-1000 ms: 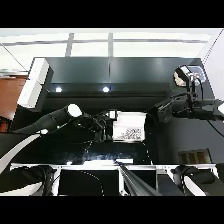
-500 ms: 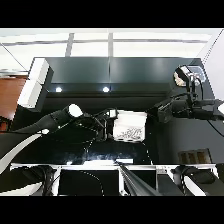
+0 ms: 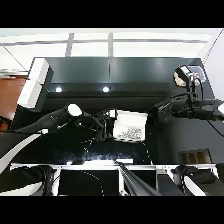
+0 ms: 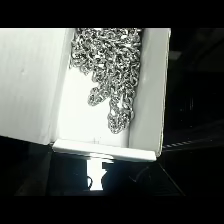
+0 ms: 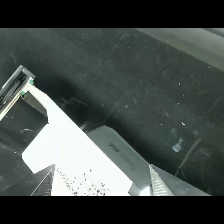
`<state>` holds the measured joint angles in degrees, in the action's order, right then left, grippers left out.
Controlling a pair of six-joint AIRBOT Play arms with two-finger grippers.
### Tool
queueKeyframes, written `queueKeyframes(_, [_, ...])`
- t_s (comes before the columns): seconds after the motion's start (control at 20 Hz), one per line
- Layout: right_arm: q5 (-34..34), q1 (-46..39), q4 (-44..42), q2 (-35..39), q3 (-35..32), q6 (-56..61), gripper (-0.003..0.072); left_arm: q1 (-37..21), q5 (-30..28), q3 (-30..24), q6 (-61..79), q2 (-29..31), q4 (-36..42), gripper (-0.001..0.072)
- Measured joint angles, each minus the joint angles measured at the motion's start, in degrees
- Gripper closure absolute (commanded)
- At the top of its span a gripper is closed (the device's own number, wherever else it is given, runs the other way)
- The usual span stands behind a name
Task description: Fold the box and place the chain.
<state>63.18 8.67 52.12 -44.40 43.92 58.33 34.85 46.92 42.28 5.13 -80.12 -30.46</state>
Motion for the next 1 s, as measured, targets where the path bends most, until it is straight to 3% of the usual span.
queueKeyframes(0.3, [0.00,0.00,0.00,0.00,0.00,0.00,-0.0004,0.13,0.94,0.02,2.01,0.00,1.92,0.0002])
queueKeyframes(0.85, [0.00,0.00,0.00,0.00,0.00,0.00,-0.0004,2.95,-2.60,0.02,2.34,-0.94,2.71,0.0015])
queueKeyframes(0.9, [0.00,0.00,0.00,0.00,0.00,0.00,-0.0004,3.06,-2.78,0.02,2.23,-0.96,2.69,0.0069])
queueKeyframes(1.0, [0.00,0.00,0.00,0.00,0.00,0.02,-0.0003,3.17,-2.89,0.02,2.23,-1.05,2.86,0.0257])
